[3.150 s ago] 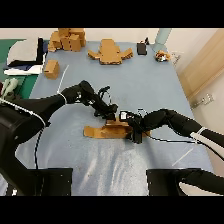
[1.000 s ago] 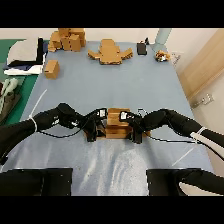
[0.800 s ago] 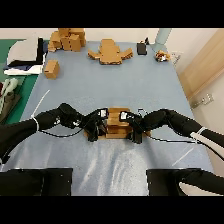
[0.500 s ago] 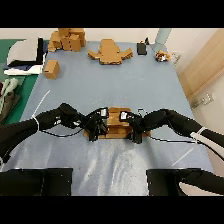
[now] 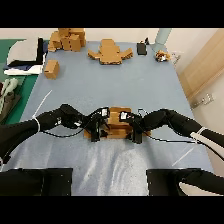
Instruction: Fold the box.
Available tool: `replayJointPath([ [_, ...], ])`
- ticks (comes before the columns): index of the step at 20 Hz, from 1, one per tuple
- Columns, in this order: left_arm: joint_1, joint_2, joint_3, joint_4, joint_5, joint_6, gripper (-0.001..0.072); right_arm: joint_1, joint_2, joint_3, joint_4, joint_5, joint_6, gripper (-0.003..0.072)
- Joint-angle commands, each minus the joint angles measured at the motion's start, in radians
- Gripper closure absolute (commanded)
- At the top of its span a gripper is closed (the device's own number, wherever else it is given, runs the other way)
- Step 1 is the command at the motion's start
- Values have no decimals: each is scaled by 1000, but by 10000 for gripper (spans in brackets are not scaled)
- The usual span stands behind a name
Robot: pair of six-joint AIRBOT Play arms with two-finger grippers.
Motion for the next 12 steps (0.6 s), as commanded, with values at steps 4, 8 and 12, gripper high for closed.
replayJointPath([
  [4,-2,-1,0,1,4,3,215,0,0,0,1,1,0,176],
  [8,-2,0,0,9,5,-36,217,0,0,0,1,1,1,176],
  [12,0,85,9,271,8,-285,694,0,0,0,1,1,0,176],
])
